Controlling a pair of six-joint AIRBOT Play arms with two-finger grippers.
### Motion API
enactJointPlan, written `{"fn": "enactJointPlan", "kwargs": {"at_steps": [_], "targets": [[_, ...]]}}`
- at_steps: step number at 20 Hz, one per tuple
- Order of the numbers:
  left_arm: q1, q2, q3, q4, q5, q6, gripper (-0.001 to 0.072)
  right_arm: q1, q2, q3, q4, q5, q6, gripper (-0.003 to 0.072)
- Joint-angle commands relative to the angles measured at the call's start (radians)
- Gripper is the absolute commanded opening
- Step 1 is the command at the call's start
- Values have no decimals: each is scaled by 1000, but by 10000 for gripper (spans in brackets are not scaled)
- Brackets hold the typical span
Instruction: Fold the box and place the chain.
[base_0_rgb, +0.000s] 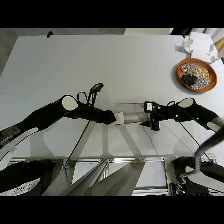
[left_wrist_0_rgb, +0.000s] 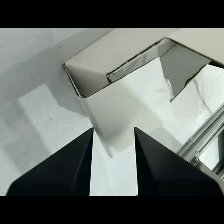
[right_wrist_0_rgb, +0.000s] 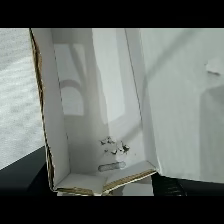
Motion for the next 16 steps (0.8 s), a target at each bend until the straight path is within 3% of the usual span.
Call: {"fn": "enactJointPlan", "kwargs": {"at_steps": [1,2,3,7,12,16], "targets": [[-5,1,1,-20,17,2,295,0,1,0,0,0,0,295],[-10,1,1,-20,31,2,322,0,1,0,0,0,0,295],[-16,0,1,-21,48,-4,402,0,1,0,0,0,0,296],[-49,-15,18,17,84,-62,403,0,1,0,0,0,0,296],[-121,-78,126,257,85,-346,403,0,1,0,0,0,0,295],[-146,-109,195,422,6,-543,402,0,1,0,0,0,0,296]]}}
